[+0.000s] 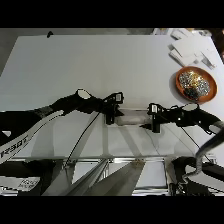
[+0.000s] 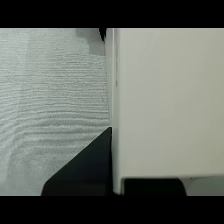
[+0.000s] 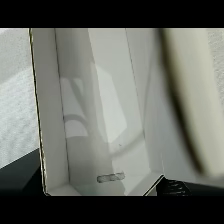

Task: Fold the box and place the chain.

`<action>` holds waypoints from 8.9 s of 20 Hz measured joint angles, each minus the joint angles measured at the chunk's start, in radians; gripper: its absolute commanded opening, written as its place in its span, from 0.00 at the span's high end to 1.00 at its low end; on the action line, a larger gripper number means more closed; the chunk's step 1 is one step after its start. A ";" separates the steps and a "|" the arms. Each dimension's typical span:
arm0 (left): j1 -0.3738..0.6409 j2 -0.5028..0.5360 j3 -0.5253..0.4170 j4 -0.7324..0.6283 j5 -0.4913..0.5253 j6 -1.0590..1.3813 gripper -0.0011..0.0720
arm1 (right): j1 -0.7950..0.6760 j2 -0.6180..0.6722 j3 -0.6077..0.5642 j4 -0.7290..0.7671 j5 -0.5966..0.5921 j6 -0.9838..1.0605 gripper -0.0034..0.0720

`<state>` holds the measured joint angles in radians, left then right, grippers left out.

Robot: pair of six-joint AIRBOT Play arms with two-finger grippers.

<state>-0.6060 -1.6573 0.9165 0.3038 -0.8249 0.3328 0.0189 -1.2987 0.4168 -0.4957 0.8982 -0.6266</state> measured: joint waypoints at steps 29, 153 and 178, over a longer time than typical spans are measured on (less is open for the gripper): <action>0.000 0.000 0.000 -0.003 -0.010 0.006 0.97 | 0.000 0.000 0.000 -0.002 0.003 0.000 0.51; -0.100 0.142 -0.003 0.407 0.070 -0.175 0.80 | -0.001 0.000 0.000 -0.001 0.003 0.000 0.51; -0.073 0.249 -0.003 0.478 -0.017 -0.521 0.98 | -0.001 0.000 0.000 -0.001 0.003 0.000 0.51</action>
<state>-0.6792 -1.4078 0.9134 0.7822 -0.8417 -0.1883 0.0181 -1.2991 0.4164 -0.4969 0.9009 -0.6262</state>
